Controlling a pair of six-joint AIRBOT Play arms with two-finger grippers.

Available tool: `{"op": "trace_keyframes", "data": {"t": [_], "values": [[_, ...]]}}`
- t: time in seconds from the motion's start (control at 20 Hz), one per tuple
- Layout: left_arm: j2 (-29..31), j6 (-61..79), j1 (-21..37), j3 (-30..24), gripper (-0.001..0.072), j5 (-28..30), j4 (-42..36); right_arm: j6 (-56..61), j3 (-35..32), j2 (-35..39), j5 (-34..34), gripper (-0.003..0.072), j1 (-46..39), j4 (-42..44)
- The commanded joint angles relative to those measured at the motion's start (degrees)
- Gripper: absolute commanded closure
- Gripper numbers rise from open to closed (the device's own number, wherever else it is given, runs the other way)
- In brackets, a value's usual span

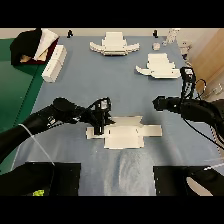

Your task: Fold the box.

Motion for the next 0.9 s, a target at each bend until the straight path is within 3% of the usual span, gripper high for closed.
{"op": "trace_keyframes", "data": {"t": [0.0,0.5,0.85], "values": [[-3.4,0.4,0.9,0.6,0.0696,-3.0,0.6,0.2,0.0,0.0,0.2,0.0239,0.0,0.0],[-4.1,0.2,0.9,0.6,0.0696,-3.1,0.3,0.2,0.0,0.0,0.2,0.0239,0.0,0.0],[-4.1,-8.8,0.9,-0.7,0.0696,-5.2,1.6,0.2,0.0,0.0,0.2,0.0239,0.0,0.0]]}}
